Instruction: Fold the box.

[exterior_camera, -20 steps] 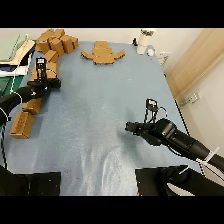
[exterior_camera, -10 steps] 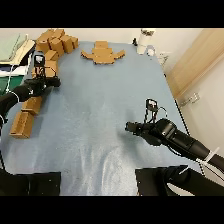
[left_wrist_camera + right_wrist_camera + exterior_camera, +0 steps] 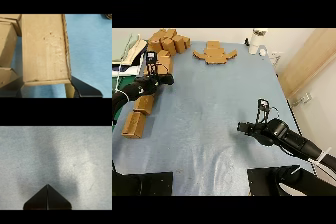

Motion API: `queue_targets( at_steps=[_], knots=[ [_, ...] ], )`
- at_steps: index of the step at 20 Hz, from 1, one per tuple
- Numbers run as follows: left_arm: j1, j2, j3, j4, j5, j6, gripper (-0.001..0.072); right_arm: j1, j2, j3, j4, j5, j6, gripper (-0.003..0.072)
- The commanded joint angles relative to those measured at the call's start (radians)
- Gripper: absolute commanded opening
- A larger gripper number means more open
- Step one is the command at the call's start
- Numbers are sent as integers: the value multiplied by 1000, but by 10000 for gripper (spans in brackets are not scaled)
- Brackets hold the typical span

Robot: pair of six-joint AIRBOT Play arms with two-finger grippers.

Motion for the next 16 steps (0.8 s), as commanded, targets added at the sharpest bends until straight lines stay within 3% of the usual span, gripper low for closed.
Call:
queue_targets(
  at_steps=[1, 5, 7, 9, 12, 13, 16],
  knots=[
    [1, 2, 2, -10, -66, -26, 482, 1, 0, 1, 1, 0, -3, 3],
    [3, 3, 5, 51, -173, -98, 455, 1, 0, 1, 14, 1, -3, 4],
    [10, 3, 7, 177, -196, -226, 455, 1, 0, 3, 16, 5, -3, 3],
    [37, 1, 34, 451, -297, -497, 454, 1, 0, 11, 18, 5, -24, 3],
    [87, -16, 148, 1077, -507, -1058, 455, 1, 0, 18, 18, 4, -45, 3],
    [91, -16, 182, 1201, -561, -1148, 455, 1, 0, 18, 19, 4, -45, 3],
    [91, -16, 248, 1287, -635, -1207, 455, 1, 0, 19, 18, 7, -45, 3]
  ],
)
